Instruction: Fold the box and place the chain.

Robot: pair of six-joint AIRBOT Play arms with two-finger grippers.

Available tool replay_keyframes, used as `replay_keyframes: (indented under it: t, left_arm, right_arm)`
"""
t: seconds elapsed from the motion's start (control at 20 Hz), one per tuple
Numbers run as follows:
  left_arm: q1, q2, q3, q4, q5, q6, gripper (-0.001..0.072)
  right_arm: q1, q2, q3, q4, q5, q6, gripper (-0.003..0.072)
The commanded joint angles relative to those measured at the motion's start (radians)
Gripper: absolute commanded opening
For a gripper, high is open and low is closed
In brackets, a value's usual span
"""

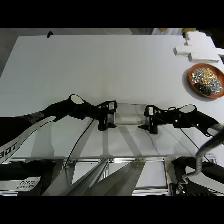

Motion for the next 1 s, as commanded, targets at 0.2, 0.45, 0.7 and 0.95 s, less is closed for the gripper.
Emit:
replay_keyframes:
  t: [0.2, 0.45, 0.7, 0.95]
  left_arm:
    - [-0.001, 0.0, 0.0, 0.001, 0.003, 0.0, 0.0033]
    - [-0.001, 0.0, 0.0, 0.001, 0.003, 0.0, 0.0033]
    - [-0.001, 0.0, 0.0, 0.001, 0.003, 0.0, 0.0033]
    - [-0.001, 0.0, 0.0, 0.001, 0.003, 0.0, 0.0033]
  right_arm:
    - [0.0, 0.0, 0.0, 0.0, 0.0, 0.0, 0.0399]
    - [0.0, 0.0, 0.0, 0.001, 0.0, 0.0, 0.0399]
    - [0.0, 0.0, 0.0, 0.021, -0.002, 0.003, 0.0425]
    - [-0.014, 0.058, 0.0, 0.018, -0.007, 0.089, 0.0702]
